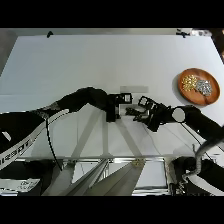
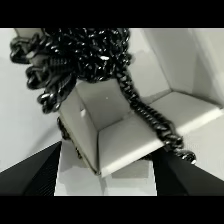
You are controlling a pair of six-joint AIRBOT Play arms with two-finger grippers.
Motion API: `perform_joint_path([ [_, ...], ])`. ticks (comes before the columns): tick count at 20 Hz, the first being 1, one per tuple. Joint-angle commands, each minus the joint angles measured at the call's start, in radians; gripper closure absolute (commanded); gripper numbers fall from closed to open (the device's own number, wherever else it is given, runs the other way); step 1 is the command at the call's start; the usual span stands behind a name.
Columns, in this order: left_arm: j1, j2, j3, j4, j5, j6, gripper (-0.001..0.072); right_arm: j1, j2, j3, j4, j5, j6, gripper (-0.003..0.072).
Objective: Fold the box and place the chain.
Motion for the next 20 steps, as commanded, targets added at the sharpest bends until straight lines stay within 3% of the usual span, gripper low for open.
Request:
perform_joint_path([
  [1,0.001,0.001,0.0,0.0,0.0,0.0,0.0314,-0.003,-0.014,-0.001,0.028,-0.03,0.005,0.0114],
  [3,0.001,0.001,0.0,0.0,0.0,0.0,0.0314,-0.003,-0.014,-0.001,0.028,-0.029,0.006,0.0193],
  [4,0.001,0.001,0.001,0.0,0.0,0.0,0.0314,-0.003,-0.014,-0.001,0.028,-0.026,0.006,0.0194],
  [6,0.001,0.001,0.0,0.0,0.0,0.0,0.0314,-0.003,-0.014,-0.001,0.027,-0.008,0.006,0.0297],
  [8,0.001,0.001,0.0,0.0,0.0,0.0,0.0314,-0.003,-0.014,-0.001,0.027,0.02,0.008,0.0337],
  [14,0.001,0.001,0.0,0.0,0.0,0.0,0.0314,-0.003,-0.013,-0.001,0.027,0.13,0.038,0.0646],
  [20,0.001,0.001,0.0,0.0,0.0,0.0,0.0314,-0.003,0.035,0.0,0.026,0.25,0.06,0.0674],
])
